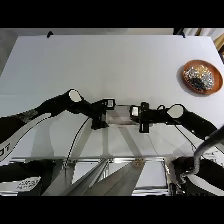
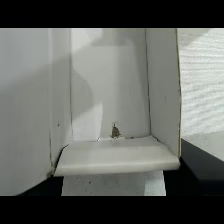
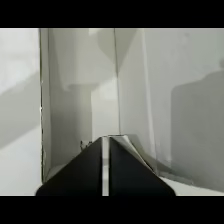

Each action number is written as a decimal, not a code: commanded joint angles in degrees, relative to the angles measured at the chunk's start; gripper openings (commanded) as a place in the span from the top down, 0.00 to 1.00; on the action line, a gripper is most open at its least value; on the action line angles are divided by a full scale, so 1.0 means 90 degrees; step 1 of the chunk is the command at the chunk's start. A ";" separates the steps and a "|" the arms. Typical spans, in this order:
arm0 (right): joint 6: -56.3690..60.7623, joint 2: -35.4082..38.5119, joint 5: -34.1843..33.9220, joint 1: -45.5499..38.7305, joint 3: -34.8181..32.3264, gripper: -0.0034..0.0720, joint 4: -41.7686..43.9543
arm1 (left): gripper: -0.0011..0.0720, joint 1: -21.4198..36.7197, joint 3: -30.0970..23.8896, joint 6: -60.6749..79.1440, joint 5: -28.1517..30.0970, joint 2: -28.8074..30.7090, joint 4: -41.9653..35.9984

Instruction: Fold the box and place the chain.

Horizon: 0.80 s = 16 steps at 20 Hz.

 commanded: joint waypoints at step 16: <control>0.9857 0.2317 0.2511 -0.2227 -0.0202 0.93 -0.3337 | 0.56 0.0000 0.0000 0.0005 0.0002 0.0002 0.0000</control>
